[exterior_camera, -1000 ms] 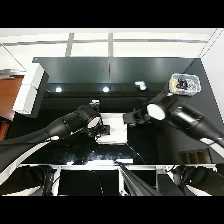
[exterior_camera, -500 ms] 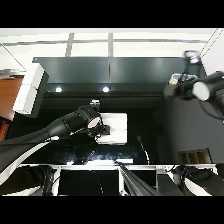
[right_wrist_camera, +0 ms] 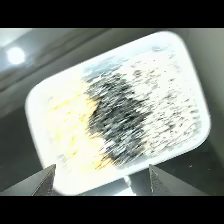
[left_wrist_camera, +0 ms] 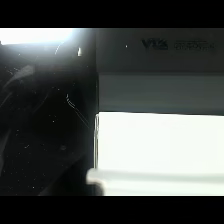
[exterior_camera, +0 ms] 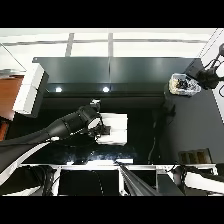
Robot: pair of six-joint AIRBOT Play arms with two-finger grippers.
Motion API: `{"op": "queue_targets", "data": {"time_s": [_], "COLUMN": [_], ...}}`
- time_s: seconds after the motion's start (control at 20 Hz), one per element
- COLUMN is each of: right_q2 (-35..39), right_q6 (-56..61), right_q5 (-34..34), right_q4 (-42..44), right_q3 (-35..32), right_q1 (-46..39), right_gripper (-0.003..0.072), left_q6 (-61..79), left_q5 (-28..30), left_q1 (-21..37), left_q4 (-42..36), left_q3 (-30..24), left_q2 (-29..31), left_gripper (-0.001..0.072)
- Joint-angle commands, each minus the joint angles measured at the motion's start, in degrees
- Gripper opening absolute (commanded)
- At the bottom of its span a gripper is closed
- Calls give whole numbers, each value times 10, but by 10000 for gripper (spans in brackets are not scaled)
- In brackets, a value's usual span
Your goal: Fold the box and place the chain.
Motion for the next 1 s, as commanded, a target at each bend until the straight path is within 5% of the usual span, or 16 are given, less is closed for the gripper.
{"op": "queue_targets", "data": {"time_s": [0.0, 0.5, 0.55, 0.95], "right_q2": [-96, -174, -177, -191], "right_q6": [25, 112, 127, 186], "right_q5": [46, 65, 67, 66], "right_q4": [41, 50, 50, 40], "right_q3": [84, 149, 150, 151], "right_q1": [-55, -74, -74, -75], "right_gripper": [649, 647, 531, 532], "left_q6": [0, 0, 0, 0], "left_q5": [0, 0, 0, 0], "left_q1": [0, 0, 0, 0], "left_q4": [3, 7, 7, 6], "left_q3": [0, 0, 0, 0], "left_q2": [0, 0, 0, 0], "left_gripper": [32, 32, 33, 33]}}
